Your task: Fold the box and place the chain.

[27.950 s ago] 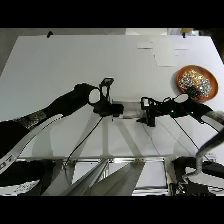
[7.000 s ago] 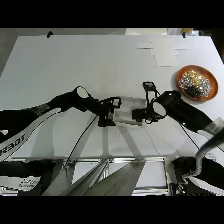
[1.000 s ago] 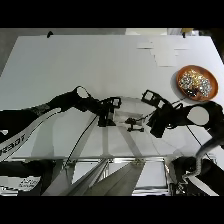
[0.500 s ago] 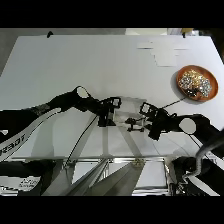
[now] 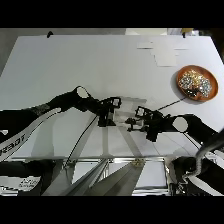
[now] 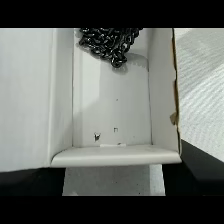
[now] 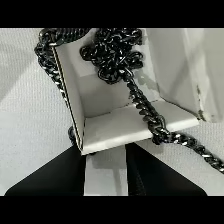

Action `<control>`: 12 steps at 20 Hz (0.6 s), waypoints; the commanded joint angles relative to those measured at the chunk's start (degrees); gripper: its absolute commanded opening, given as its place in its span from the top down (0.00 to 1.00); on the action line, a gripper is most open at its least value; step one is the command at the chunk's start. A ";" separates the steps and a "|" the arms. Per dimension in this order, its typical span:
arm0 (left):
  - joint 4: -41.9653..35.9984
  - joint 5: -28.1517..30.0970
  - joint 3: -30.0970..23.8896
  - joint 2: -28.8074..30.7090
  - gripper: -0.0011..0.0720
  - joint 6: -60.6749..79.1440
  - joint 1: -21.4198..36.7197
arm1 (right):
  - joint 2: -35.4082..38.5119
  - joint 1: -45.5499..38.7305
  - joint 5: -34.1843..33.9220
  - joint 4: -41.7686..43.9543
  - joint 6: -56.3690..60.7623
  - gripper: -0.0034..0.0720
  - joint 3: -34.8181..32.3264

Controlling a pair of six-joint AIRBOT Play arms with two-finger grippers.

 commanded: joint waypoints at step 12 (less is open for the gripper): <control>0.00 0.02 0.07 0.04 0.80 0.00 0.02 | 3.41 0.00 2.99 0.11 -0.44 0.67 -0.02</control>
